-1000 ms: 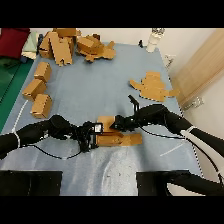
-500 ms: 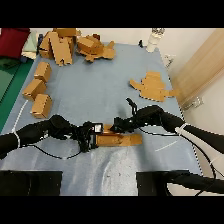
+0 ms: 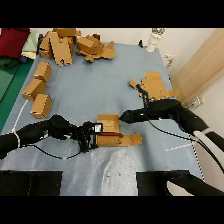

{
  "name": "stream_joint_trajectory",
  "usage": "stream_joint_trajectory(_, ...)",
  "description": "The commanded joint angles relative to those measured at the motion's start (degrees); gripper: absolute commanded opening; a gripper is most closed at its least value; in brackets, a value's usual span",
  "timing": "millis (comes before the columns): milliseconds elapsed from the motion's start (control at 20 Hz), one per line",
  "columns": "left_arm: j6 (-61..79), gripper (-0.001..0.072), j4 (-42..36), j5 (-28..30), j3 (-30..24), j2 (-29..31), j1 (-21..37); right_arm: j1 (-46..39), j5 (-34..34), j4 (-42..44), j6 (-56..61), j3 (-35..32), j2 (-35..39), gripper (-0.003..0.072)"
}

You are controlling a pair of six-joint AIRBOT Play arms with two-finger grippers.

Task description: Fold the box.

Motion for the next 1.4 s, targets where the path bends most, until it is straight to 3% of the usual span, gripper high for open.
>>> stream_joint_trajectory(0, 0.0, 0.0403, 0.0, 0.1, 0.0, 0.0, 0.0, -2.2, -0.7, -21.4, -1.5, 1.9, 12.8, 0.0002)
stream_joint_trajectory(100, 0.0, 0.0402, 0.0, 0.2, 0.0, 0.0, 0.0, -1.9, -5.7, -27.3, -6.4, 1.9, 17.0, 0.0004)
stream_joint_trajectory(150, 0.0, 0.0402, 0.0, 0.3, 0.0, 0.0, 0.0, -1.8, -10.2, -27.3, -10.3, 1.9, 17.9, 0.0068)
stream_joint_trajectory(200, 0.0, 0.0402, 0.0, 0.3, 0.0, 0.0, 0.0, -1.3, -14.1, -26.9, -12.6, 1.9, 17.9, 0.0220)
stream_joint_trajectory(300, 0.0, 0.0402, 0.0, 0.2, 0.0, 0.0, 0.0, 1.2, -18.8, -25.4, -14.4, 0.4, 17.8, 0.0363)
stream_joint_trajectory(350, 0.0, 0.0402, 0.0, 0.3, 0.0, 0.0, 0.0, 3.2, -20.0, -25.2, -15.1, -0.6, 17.8, 0.0366)
stream_joint_trajectory(450, 0.0, 0.0402, 0.0, 0.2, 0.0, 0.0, 0.0, 8.8, -19.7, -26.9, -16.9, -3.8, 17.7, 0.0449)
stream_joint_trajectory(750, 0.0, 0.0402, 0.0, 0.2, 0.0, 0.0, 0.0, 20.0, -6.6, -36.0, -17.7, -8.2, 15.0, 0.0482)
stream_joint_trajectory(1050, 0.0, 0.0402, 0.0, 0.2, 0.0, 0.0, 0.0, 20.7, 0.6, -34.8, -17.7, -8.1, 6.3, 0.0495)
stream_joint_trajectory(1350, 0.0, 0.0402, 0.0, 0.2, 0.0, 0.0, 0.0, 20.7, 2.3, -30.4, -19.8, -8.1, 3.9, 0.0495)
